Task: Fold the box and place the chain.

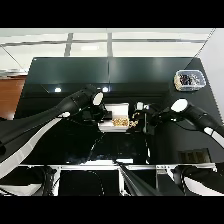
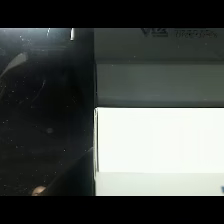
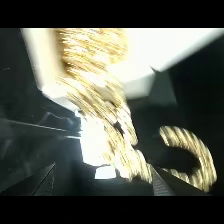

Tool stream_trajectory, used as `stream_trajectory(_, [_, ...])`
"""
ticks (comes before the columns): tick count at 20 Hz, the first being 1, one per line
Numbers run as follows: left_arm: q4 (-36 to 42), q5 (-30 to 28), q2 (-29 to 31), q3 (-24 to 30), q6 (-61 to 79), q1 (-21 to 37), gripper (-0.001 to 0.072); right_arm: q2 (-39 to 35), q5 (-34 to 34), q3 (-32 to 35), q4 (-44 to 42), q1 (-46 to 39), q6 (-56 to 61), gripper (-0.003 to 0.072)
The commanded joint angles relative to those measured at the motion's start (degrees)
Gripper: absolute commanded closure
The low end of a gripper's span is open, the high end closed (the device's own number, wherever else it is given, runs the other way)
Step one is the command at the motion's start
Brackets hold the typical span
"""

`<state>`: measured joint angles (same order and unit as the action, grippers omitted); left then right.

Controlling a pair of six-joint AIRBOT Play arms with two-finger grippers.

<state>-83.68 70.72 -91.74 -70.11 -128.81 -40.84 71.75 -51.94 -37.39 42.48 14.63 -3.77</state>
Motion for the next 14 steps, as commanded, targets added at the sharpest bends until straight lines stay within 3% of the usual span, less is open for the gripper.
stream_trajectory(1, [0.00, 0.02, 0.00, -0.04, 0.00, 0.00, 0.0682, 1.90, 8.20, 0.15, -0.63, 4.15, -11.23, -0.0029])
stream_trajectory(4, [0.02, 0.26, 0.00, -0.04, 0.00, 0.00, 0.0682, 2.23, 13.75, 0.15, -0.59, 4.33, -12.79, -0.0028])
stream_trajectory(8, [0.22, 0.26, 0.00, -0.04, 0.00, 0.00, 0.0681, 3.50, 11.19, 0.15, -0.39, 4.22, -12.46, -0.0011])
stream_trajectory(9, [0.22, 0.26, 0.00, -0.04, 0.00, 0.00, 0.0682, 3.72, 9.88, 0.15, -0.35, 4.22, -11.85, 0.0163])
stream_trajectory(11, [0.22, 0.26, 0.00, -0.04, 0.00, 0.00, 0.0682, 3.76, 8.28, 0.15, -0.28, 4.22, -11.17, 0.0303])
stream_trajectory(12, [0.22, 0.26, 0.00, -0.04, 0.00, 0.00, 0.0681, 3.76, 7.45, 0.15, -0.26, 4.22, -10.62, 0.0593])
stream_trajectory(13, [0.22, 0.26, 0.00, -0.04, 0.00, 0.00, 0.0681, 3.74, 6.80, 0.15, -0.20, 4.17, -10.19, 0.0672])
stream_trajectory(14, [0.22, 0.26, 0.00, -0.04, 0.02, 0.00, 0.0682, 3.54, 6.71, 0.15, -0.20, 4.17, -8.90, 0.0672])
